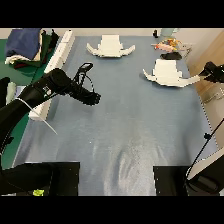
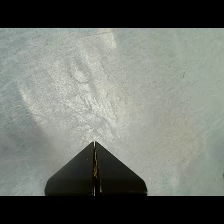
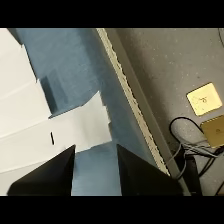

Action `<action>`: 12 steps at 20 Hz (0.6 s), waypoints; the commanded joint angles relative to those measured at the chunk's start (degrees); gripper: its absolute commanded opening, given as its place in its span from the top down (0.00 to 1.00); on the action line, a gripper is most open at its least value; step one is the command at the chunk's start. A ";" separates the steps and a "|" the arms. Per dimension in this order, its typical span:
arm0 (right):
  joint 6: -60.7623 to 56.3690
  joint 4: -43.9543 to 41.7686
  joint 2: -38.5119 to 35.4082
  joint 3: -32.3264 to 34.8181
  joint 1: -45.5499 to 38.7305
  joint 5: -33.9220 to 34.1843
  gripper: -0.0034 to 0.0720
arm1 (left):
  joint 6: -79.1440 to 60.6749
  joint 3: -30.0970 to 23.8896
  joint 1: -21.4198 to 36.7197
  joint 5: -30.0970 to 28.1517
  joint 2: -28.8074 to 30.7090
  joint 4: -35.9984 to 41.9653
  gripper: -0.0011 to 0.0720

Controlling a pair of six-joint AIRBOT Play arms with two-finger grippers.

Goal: Fold the box.

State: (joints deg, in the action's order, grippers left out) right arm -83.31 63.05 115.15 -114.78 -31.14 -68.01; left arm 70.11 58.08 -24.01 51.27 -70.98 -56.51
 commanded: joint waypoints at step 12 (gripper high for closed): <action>9.92 -15.26 5.01 -1.79 -0.52 -8.26 0.95 | -0.02 0.04 0.07 -0.24 -0.04 -0.07 0.97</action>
State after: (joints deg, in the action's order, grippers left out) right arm -75.09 51.57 120.01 -116.51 -31.86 -71.79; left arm 70.11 58.08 -24.01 50.98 -70.98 -56.55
